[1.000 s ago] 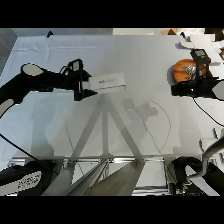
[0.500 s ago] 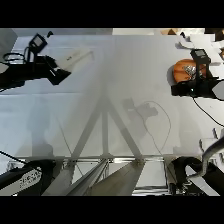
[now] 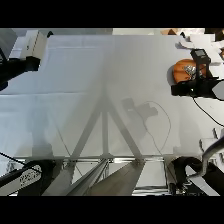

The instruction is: Fold the box and place the chain.

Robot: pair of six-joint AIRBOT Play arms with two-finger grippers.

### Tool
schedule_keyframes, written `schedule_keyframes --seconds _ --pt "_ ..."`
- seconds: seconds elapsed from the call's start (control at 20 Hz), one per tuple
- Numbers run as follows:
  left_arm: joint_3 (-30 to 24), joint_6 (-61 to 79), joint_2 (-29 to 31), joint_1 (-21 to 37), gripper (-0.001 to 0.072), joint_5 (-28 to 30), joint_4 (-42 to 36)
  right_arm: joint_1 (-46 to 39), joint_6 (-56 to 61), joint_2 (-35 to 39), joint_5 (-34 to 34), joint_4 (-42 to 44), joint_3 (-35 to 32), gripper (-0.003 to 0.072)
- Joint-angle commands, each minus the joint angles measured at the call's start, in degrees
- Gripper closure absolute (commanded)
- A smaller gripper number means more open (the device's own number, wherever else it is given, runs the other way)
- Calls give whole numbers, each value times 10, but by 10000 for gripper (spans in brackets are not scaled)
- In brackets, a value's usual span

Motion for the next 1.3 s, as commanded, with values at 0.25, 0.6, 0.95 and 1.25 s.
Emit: schedule_keyframes --seconds 0.25,0.6,0.95,1.25 --pt "-95 -26 -96 4 707 64 53 0 0 0 -3 0 0 679" --pt "-95 -26 -137 5 697 64 76 0 0 0 -3 0 0 679" --pt "-94 -24 -109 4 31 51 140 0 0 0 -3 0 0 679" --pt "-94 14 -7 4 32 -6 141 0 0 0 -3 0 0 679"
